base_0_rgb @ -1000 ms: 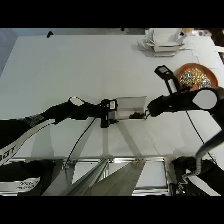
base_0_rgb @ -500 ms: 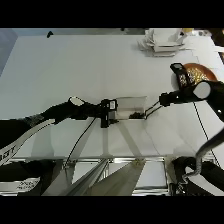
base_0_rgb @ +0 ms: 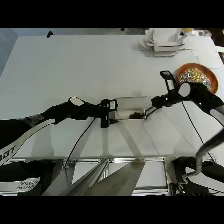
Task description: Fold the box and place the chain.
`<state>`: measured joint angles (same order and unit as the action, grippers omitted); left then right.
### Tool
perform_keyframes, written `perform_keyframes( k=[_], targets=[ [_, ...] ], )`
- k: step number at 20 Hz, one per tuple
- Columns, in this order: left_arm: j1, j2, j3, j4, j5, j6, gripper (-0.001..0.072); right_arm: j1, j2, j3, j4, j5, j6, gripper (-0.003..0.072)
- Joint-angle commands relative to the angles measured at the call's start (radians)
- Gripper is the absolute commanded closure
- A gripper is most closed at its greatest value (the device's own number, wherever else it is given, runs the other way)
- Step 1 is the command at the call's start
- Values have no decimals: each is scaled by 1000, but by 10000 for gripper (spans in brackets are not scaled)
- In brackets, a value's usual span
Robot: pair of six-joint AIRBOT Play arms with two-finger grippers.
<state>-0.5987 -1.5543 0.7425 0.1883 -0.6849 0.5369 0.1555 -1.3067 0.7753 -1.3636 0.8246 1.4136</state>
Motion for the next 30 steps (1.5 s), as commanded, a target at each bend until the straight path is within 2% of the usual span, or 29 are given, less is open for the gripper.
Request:
perform_keyframes(
  k=[1, 4, 7, 8, 12, 19, 26, 30],
  targets=[
    [0, 0, 0, 0, 0, 0, 694, 26, -41, -1, -26, -34, 2, 415],
    [0, 0, 0, 0, 0, 0, 694, 26, -61, -1, -27, -45, 5, 428],
    [0, 0, 0, 0, 0, 0, 694, 26, -62, -1, -27, -43, 3, 559],
    [0, 0, 0, 0, 0, 0, 694, 26, -61, -1, -27, -39, 3, 669],
    [0, 0, 0, 0, 0, 0, 694, 26, 14, -1, -39, -1, 0, 670],
    [0, 0, 0, 0, 0, 0, 694, 26, 349, -1, -29, 120, 0, 670],
    [0, 0, 0, 0, 0, 0, 694, 26, 645, -1, 118, 207, -51, 670],
    [0, 0, 0, 0, 0, 0, 694, 26, 707, -1, 391, 236, -243, 670]
  ],
)
